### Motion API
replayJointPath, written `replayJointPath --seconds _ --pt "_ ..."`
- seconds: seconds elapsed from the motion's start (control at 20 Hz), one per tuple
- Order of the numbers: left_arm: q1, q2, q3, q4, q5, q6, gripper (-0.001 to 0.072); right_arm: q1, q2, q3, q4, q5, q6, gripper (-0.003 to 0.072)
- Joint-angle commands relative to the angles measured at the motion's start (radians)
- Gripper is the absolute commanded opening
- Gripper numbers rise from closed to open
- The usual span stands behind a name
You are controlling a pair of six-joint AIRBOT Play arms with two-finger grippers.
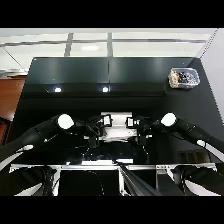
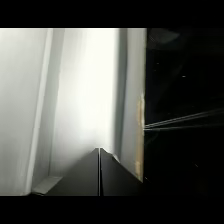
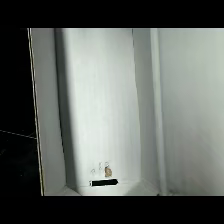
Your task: Fold the box and place the chain.
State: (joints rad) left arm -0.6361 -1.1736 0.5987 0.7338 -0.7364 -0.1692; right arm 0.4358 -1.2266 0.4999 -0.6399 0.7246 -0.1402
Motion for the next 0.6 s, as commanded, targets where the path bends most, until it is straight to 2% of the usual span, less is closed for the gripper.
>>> replayJointPath --seconds 0.0,0.15,0.25,0.35,0.45,0.55 --pt "0.037 0.098 0.04 0.187 -0.148 -0.231 0.0029 0.0 0.0 0.0 0.0 0.0 0.0 0.0241" --pt "0.112 0.248 0.055 0.319 -0.29 -0.384 0.0028 0.0 0.0 0.0 0.0 0.0 0.0 0.0242" --pt "0.171 0.313 0.039 0.401 -0.323 -0.587 0.0028 0.0 0.0 0.0 0.0 0.0 0.0 0.0241" --pt "0.242 0.326 -0.016 0.465 -0.312 -0.847 0.0029 0.0 0.0 0.0 0.0 0.0 0.0 0.0241" --pt "0.325 0.3 -0.087 0.442 -0.286 -1.072 0.003 0.0 0.0 0.0 0.0 0.0 0.0 0.0241" --pt "0.446 0.217 -0.14 0.248 -0.321 -1.2 0.0031 0.0 0.0 0.0 0.0 0.0 0.0 0.0241"
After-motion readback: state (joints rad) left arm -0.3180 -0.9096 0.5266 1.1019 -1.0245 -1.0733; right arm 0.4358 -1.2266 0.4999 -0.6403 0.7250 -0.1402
